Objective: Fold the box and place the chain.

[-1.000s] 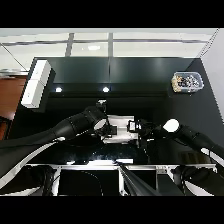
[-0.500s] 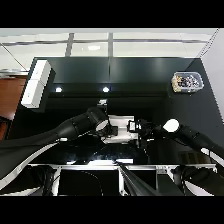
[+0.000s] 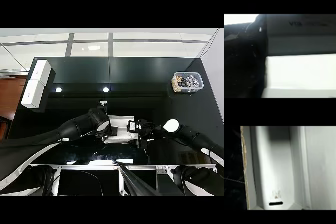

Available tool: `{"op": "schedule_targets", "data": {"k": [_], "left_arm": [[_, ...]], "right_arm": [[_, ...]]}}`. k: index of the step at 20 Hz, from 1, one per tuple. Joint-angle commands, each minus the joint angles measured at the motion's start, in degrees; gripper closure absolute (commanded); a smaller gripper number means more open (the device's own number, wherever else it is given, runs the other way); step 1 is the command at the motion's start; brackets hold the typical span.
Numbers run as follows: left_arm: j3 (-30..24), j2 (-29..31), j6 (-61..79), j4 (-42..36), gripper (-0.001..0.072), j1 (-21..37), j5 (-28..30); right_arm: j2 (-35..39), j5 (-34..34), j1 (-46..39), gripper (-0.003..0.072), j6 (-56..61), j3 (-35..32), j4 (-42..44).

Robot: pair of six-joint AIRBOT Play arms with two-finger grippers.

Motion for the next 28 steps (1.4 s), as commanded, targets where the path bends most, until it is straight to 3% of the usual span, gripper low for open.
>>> {"op": "schedule_targets", "data": {"k": [1, 5, 7, 9, 13, 14, 16, 18, 19, 22, 28], "left_arm": [[0.5, -0.3, 0.5, -0.2, 0.068, -0.1, 0.4], [1.9, -0.3, 0.5, 0.5, 0.0671, 0.0, 0.4], [2.0, -0.3, 0.5, 0.3, 0.0402, 0.0, 0.4], [2.0, -0.3, 0.5, 0.3, 0.0361, 0.0, 0.4], [2.0, -0.4, 0.5, 0.2, 0.0389, 0.0, 0.0], [2.0, -0.5, 0.5, -0.3, 0.0525, 0.0, -0.1], [2.0, -0.5, 0.5, -0.4, 0.0679, 0.1, 0.0], [2.0, -0.5, 0.5, -0.4, 0.068, 0.1, 0.0], [2.0, -0.5, 0.5, -0.4, 0.068, 0.1, 0.0], [2.0, -0.5, 0.5, -1.9, 0.068, 0.2, -0.2], [2.0, -0.5, 1.2, -1.7, 0.068, 0.2, -0.5]], "right_arm": [[0.0, 0.0, 0.0, 0.0222, 0.0, 0.0, 0.0], [0.0, 0.0, 0.0, 0.0222, 0.0, 0.0, 0.0], [0.0, 0.0, 0.0, 0.0222, 0.0, 0.0, 0.0], [0.0, 0.0, 0.0, 0.0221, 0.0, 0.0, 0.0], [0.0, 0.0, 0.0, 0.0222, 0.0, 0.0, 0.0], [0.0, 0.0, 0.0, 0.0221, 0.0, 0.0, 0.0], [0.0, 0.0, 0.0, 0.0222, 0.0, 0.0, 0.0], [0.0, 0.0, 0.0, 0.0218, 0.2, 0.0, 0.0], [0.0, 0.0, 0.0, 0.0041, 2.4, 0.0, 0.0], [1.3, 1.4, 0.0, 0.0026, 8.3, 0.0, -2.3], [10.8, 10.1, -4.7, 0.0028, 11.6, 1.0, -12.9]]}}
